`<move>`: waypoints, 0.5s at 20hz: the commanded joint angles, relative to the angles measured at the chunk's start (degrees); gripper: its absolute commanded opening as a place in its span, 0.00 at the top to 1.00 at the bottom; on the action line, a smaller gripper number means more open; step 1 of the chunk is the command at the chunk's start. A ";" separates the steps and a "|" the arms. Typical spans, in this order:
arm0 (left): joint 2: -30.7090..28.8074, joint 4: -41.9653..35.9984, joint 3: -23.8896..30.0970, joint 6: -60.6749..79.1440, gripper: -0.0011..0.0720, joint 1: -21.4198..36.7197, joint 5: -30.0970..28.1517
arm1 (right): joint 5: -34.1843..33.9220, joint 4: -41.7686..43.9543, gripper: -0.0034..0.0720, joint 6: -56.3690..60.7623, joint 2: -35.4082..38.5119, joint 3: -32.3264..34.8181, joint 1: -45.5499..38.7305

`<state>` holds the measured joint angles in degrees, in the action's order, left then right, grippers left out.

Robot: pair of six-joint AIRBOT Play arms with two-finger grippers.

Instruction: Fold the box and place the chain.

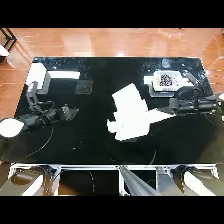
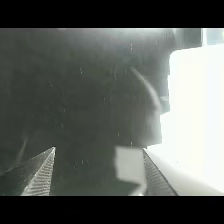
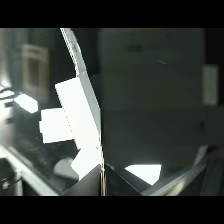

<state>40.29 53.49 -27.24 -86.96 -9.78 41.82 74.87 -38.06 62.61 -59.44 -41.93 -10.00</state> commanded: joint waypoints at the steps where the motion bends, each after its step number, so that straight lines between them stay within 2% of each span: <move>1: 10.62 -7.17 -2.80 6.64 0.11 2.34 7.17 | -13.55 0.35 0.93 -1.75 12.02 7.13 9.84; 4: 20.79 -22.53 -6.34 26.51 0.11 7.45 16.68 | -21.86 0.11 0.93 -3.13 19.63 14.58 14.45; 6: 26.18 -30.38 -7.54 39.89 0.11 8.00 21.27 | -21.31 0.11 0.93 -3.30 20.35 16.79 15.74; 10: 35.71 -33.22 -10.01 51.36 0.11 5.31 23.12 | -19.47 0.85 0.93 -3.26 20.35 18.03 17.68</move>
<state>69.01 25.82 -35.31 -48.62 -3.51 60.62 56.23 -37.91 59.66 -40.27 -25.54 5.78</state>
